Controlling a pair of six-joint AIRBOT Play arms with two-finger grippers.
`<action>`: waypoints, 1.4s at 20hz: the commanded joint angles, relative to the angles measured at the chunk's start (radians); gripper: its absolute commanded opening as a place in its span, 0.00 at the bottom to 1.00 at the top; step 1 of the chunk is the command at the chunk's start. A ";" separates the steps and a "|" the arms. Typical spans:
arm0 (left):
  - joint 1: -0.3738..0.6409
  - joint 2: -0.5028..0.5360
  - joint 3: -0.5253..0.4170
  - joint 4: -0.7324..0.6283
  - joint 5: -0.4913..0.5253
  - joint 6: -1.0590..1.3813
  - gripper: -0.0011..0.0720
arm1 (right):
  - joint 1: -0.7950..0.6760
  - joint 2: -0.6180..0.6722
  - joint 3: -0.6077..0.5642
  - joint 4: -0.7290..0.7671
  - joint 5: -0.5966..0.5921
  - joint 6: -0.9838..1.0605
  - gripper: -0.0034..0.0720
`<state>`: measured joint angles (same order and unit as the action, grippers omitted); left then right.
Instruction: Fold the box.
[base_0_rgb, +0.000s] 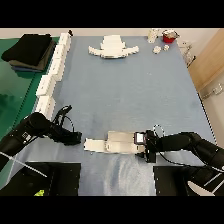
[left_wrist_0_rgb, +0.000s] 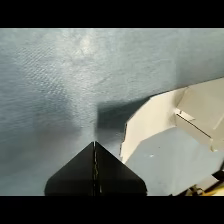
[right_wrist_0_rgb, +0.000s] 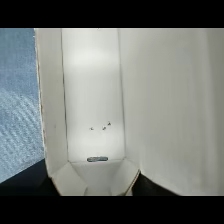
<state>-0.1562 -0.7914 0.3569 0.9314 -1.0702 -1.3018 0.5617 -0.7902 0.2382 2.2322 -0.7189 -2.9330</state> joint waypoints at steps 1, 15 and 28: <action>-0.013 -0.084 -0.048 -0.234 0.013 0.170 0.03 | 0.001 0.000 0.000 0.000 0.000 0.000 0.79; -0.261 -0.090 0.000 -0.370 0.106 0.236 0.03 | 0.001 0.000 0.000 0.000 0.000 0.000 0.79; -0.262 -0.080 0.063 -0.372 0.040 0.187 0.52 | 0.001 0.000 0.000 0.000 0.000 0.000 0.79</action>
<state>-0.4160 -0.8726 0.4168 0.5636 -1.0344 -1.1107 0.5621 -0.7902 0.2382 2.2318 -0.7185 -2.9330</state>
